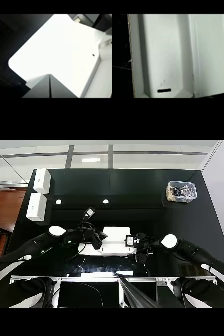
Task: Fold the box and place the chain.
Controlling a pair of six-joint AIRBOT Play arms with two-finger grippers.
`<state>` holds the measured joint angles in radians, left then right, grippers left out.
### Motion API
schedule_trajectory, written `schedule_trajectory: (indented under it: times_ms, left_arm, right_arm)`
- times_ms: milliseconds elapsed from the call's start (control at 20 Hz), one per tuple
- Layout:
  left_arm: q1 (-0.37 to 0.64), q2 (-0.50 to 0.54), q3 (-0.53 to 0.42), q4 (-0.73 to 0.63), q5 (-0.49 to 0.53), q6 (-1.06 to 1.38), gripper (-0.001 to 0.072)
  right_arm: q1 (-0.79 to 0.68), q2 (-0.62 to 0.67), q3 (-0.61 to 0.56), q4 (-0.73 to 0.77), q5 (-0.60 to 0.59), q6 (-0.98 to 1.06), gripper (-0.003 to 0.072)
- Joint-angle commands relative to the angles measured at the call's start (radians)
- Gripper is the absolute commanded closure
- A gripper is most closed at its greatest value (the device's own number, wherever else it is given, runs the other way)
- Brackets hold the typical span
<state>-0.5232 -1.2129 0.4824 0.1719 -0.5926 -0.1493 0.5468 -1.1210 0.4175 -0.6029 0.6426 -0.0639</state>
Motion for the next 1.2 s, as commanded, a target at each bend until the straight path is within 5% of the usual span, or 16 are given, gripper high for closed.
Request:
schedule_trajectory:
  times_ms: [0, 250, 300, 350, 400, 450, 550, 700, 1150]
  left_arm:
    - [-0.005, -0.010, 0.001, 0.029, 0.005, 0.004, 0.0685]
    - [0.103, 0.150, 0.002, 0.181, -0.050, -0.070, 0.0633]
    - [0.139, 0.199, 0.001, 0.251, -0.090, -0.113, 0.0560]
    - [0.179, 0.249, 0.000, 0.335, -0.139, -0.162, 0.0342]
    - [0.217, 0.286, -0.007, 0.425, -0.190, -0.206, 0.0039]
    - [0.245, 0.306, -0.019, 0.501, -0.238, -0.226, 0.0000]
    - [0.262, 0.309, -0.043, 0.634, -0.330, -0.176, 0.0008]
    - [0.225, 0.299, -0.076, 0.650, -0.379, 0.068, 0.0009]
    - [0.013, 0.198, -0.077, 0.518, -0.130, 0.127, 0.0020]
  right_arm:
    - [0.001, 0.000, 0.000, 0.001, 0.000, 0.000, 0.0443]
    - [0.001, 0.000, 0.000, 0.001, 0.000, 0.001, 0.0442]
    - [0.001, 0.000, 0.000, 0.001, 0.000, 0.001, 0.0442]
    - [0.001, 0.000, 0.000, 0.001, 0.000, 0.001, 0.0442]
    - [0.001, 0.000, 0.000, 0.001, 0.000, 0.001, 0.0443]
    - [0.001, 0.000, 0.000, 0.001, 0.000, 0.001, 0.0443]
    - [0.001, 0.000, 0.000, 0.001, 0.000, 0.001, 0.0442]
    - [0.001, 0.000, 0.000, 0.001, 0.000, 0.001, 0.0442]
    - [0.001, 0.000, 0.000, 0.001, 0.000, 0.001, 0.0442]
